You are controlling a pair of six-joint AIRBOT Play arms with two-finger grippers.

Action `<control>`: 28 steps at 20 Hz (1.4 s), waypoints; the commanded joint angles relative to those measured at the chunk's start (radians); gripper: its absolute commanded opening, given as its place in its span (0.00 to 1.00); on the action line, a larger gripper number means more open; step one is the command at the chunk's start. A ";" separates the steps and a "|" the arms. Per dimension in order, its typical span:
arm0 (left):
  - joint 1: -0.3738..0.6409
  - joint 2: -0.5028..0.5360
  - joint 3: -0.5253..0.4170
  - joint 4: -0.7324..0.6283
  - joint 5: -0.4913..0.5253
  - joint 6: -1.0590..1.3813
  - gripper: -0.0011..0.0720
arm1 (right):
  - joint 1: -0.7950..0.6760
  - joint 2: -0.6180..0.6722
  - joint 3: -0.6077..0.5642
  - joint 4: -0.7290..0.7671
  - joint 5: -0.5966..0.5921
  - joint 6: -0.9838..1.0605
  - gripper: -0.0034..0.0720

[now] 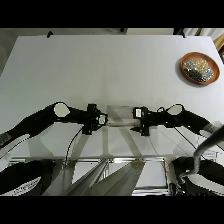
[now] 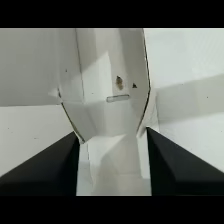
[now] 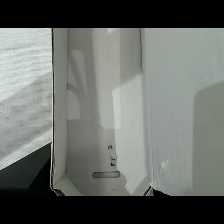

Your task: Fold the box and place the chain.

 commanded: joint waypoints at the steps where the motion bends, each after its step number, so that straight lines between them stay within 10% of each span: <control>1: 0.000 -0.001 0.000 -0.016 0.023 0.000 0.47 | 0.000 0.001 0.000 0.000 0.000 0.000 0.60; 8: -0.044 -0.001 0.000 -0.047 0.034 0.001 0.28 | 0.000 0.001 0.000 0.000 0.000 0.000 0.60; 28: -0.102 -0.031 0.000 -0.166 0.161 0.007 0.28 | 0.000 0.001 0.000 0.000 0.000 0.000 0.60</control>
